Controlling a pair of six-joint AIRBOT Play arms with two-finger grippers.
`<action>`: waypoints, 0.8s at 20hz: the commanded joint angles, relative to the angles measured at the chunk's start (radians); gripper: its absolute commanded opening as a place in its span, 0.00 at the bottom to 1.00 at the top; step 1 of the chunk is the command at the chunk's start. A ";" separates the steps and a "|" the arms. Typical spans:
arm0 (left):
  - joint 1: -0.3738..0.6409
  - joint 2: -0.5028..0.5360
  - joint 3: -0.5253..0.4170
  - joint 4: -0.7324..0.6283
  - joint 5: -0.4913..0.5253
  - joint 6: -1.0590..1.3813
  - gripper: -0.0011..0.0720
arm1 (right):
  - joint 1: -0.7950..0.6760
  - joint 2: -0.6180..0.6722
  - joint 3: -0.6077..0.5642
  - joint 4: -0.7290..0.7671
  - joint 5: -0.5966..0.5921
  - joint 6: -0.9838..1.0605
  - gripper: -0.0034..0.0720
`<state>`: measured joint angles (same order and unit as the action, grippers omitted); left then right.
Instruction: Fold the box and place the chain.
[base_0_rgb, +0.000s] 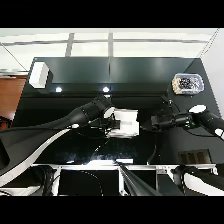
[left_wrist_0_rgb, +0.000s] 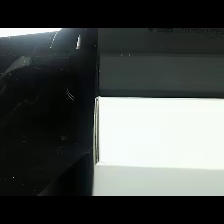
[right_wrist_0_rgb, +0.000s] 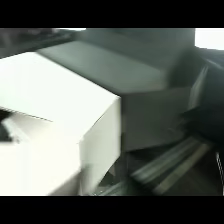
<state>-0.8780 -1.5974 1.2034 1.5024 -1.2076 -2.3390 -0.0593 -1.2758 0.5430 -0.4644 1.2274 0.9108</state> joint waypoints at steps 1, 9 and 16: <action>0.001 0.000 0.000 0.000 -0.001 0.000 0.05 | 0.004 -0.006 0.039 0.031 0.068 -0.040 0.88; 0.001 0.000 0.000 0.000 -0.002 0.000 0.05 | 0.153 -0.006 0.042 0.018 -0.077 0.067 0.87; 0.001 0.000 0.000 0.000 -0.006 0.000 0.05 | 0.367 -0.006 0.140 -0.193 -0.252 0.355 0.70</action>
<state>-0.8780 -1.5974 1.2034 1.5032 -1.2156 -2.3390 0.2249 -1.2816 0.6403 -0.5377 1.0668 1.1172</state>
